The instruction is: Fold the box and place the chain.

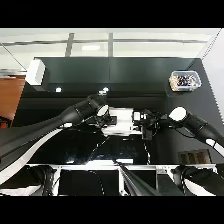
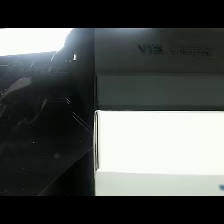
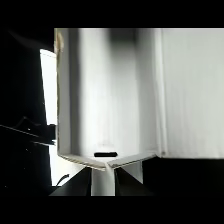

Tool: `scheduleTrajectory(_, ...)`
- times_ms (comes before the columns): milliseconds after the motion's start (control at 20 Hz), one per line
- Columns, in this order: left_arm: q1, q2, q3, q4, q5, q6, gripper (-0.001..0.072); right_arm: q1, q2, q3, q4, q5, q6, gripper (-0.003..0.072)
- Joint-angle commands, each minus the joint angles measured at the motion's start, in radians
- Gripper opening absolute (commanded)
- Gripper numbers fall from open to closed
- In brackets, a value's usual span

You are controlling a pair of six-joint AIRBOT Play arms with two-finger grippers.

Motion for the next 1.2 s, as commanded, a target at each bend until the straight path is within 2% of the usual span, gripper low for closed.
scheduleTrajectory(0,0.001,0.000,0.001,0.000,0.002,-0.001,0.0027,0.038,-0.004,0.000,0.021,-0.040,-0.003,0.0154)
scheduleTrajectory(50,0.001,0.000,0.001,0.000,0.002,-0.001,0.0027,0.048,-0.008,0.000,0.058,-0.067,-0.003,0.0153)
scheduleTrajectory(100,0.001,0.000,0.001,0.000,0.002,-0.001,0.0028,0.058,-0.013,0.000,0.101,-0.095,-0.001,0.0118)
scheduleTrajectory(250,0.001,0.000,0.001,0.000,0.003,-0.001,0.0028,0.069,-0.043,0.000,0.255,-0.113,0.005,0.0118)
scheduleTrajectory(550,0.001,0.000,0.000,0.000,0.002,-0.001,0.0028,0.068,-0.060,0.000,0.230,-0.120,0.119,0.0129)
scheduleTrajectory(600,0.001,0.000,0.000,0.001,0.002,-0.001,0.0028,0.068,-0.060,0.000,0.213,-0.120,0.147,0.0209)
scheduleTrajectory(750,0.001,0.000,0.000,0.000,0.002,-0.001,0.0028,0.068,-0.060,0.000,0.105,-0.120,0.267,0.0210)
scheduleTrajectory(800,0.001,0.000,0.000,0.000,0.002,-0.001,0.0028,0.068,-0.060,0.000,0.093,-0.120,0.303,0.0412)
scheduleTrajectory(850,0.001,0.000,0.000,0.000,0.002,-0.001,0.0028,0.068,-0.060,0.000,0.091,-0.117,0.310,0.0511)
scheduleTrajectory(900,0.001,0.000,0.000,0.000,0.002,-0.001,0.0028,0.068,-0.060,0.000,0.091,-0.116,0.310,0.0420)
scheduleTrajectory(950,0.001,0.000,0.000,0.000,0.002,-0.001,0.0028,0.068,-0.060,0.000,0.092,-0.110,0.310,0.0265)
scheduleTrajectory(1000,0.001,0.000,0.000,0.000,0.002,-0.001,0.0028,0.068,-0.060,0.000,0.092,-0.106,0.311,0.0228)
scheduleTrajectory(1100,0.001,0.000,0.000,0.000,0.002,-0.001,0.0028,0.068,-0.060,0.000,0.100,-0.105,0.311,0.0375)
scheduleTrajectory(1150,0.001,0.000,0.000,0.000,0.002,-0.001,0.0028,0.068,-0.060,0.000,0.100,-0.104,0.312,0.0231)
